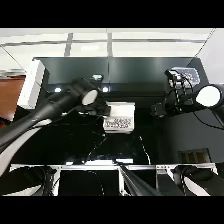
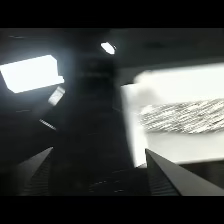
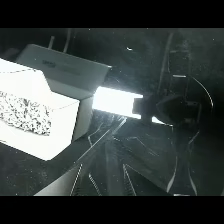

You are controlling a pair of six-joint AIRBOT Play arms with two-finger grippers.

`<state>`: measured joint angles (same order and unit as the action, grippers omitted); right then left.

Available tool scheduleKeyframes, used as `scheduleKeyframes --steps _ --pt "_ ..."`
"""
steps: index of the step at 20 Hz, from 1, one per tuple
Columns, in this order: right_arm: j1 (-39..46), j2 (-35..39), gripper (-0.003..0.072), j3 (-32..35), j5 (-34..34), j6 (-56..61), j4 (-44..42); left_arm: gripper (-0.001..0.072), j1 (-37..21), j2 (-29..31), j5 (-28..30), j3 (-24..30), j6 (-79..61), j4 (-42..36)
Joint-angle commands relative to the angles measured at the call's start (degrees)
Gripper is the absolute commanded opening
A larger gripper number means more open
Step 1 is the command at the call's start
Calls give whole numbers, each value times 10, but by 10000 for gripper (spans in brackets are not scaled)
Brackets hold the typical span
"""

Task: Fold the box and place the chain.

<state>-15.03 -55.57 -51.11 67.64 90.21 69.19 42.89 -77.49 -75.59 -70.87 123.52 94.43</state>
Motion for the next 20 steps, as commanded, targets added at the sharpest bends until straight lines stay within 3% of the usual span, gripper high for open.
scheduleKeyframes --steps 1,3,4,6,7,8,9,10,11,16,20 --pt "0 1 306 0 0 -3 2 634 -58 101 -50 64 -22 85" --pt "0 1 306 0 0 -3 5 633 -149 145 -28 139 -25 35" --pt "0 1 306 0 -2 -3 5 632 -205 161 5 181 -66 -47" --pt "0 1 306 0 -6 -2 5 622 -288 171 84 257 -303 -306" --pt "0 1 306 0 -8 -2 5 622 -308 167 92 285 -470 -429" --pt "0 1 306 0 -8 -2 5 624 -315 164 78 309 -632 -521" --pt "0 1 306 0 -9 -2 5 624 -313 162 75 325 -731 -563" --pt "0 1 306 0 -10 -2 5 638 -304 162 86 337 -821 -582" --pt "0 0 306 0 -10 -2 5 717 -293 161 96 343 -892 -583" --pt "0 0 306 0 -11 -2 5 714 -243 161 181 346 -1233 -552" --pt "0 0 306 0 -13 -2 5 712 -218 132 237 331 -1343 -532"
